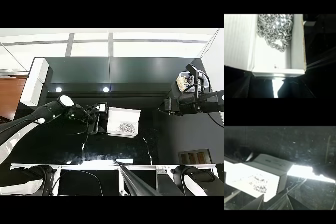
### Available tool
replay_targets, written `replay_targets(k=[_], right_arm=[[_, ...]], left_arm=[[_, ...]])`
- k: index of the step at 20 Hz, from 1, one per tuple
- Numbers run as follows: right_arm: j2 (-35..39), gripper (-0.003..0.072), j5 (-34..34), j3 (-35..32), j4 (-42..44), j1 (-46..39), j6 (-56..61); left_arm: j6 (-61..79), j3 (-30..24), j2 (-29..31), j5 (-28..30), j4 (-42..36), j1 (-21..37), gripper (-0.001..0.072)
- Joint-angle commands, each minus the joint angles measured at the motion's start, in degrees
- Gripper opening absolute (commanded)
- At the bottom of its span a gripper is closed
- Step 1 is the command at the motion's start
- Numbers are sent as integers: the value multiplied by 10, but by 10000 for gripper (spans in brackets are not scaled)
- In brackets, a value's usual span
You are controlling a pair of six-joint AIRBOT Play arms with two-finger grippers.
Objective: Fold the box and place the chain.
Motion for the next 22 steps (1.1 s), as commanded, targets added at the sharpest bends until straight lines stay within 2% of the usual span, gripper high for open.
replay_targets(k=[1, 6, 7, 8, 9, 10, 12, 14, 17, 18, 19, 21, 22], right_arm=[[0, 345, 0, 0, 0, 0, 0], [0, 345, 0, 0, 0, 0, 0], [0, 345, 0, 0, 0, 0, 0], [0, 344, 0, 0, -1, 0, -1], [0, 345, 0, 0, -1, 0, -1], [0, 345, -4, -2, 0, 0, 0], [-1, 345, -29, -14, 0, 10, 0], [-6, 345, -108, -38, 1, 39, 1], [-64, 347, -196, -37, 34, 72, 8], [-92, 460, -220, -32, 59, 76, 1], [-117, 640, -229, -28, 92, 78, -29], [-156, 640, -220, -23, 173, 81, -149], [-166, 639, -199, -23, 198, 86, -247]], left_arm=[[-5, 1, -1, 6, 0, -11, 713], [-8, 3, -2, 15, 1, -24, 709], [-9, 3, -2, 16, 1, -24, 688], [-9, 3, -2, 16, 1, -24, 576], [-9, 3, -2, 16, 1, -24, 387], [-9, 3, -2, 16, 1, -24, 350], [-9, 3, -2, 16, 1, -24, 351], [-9, 3, -2, 16, 1, -24, 351], [-9, 3, -2, 16, 1, -24, 351], [-9, 3, -2, 16, 1, -24, 351], [-9, 3, -2, 16, 1, -24, 351], [-9, 3, -2, 16, 1, -24, 352], [-9, 3, -2, 16, 1, -24, 352]])
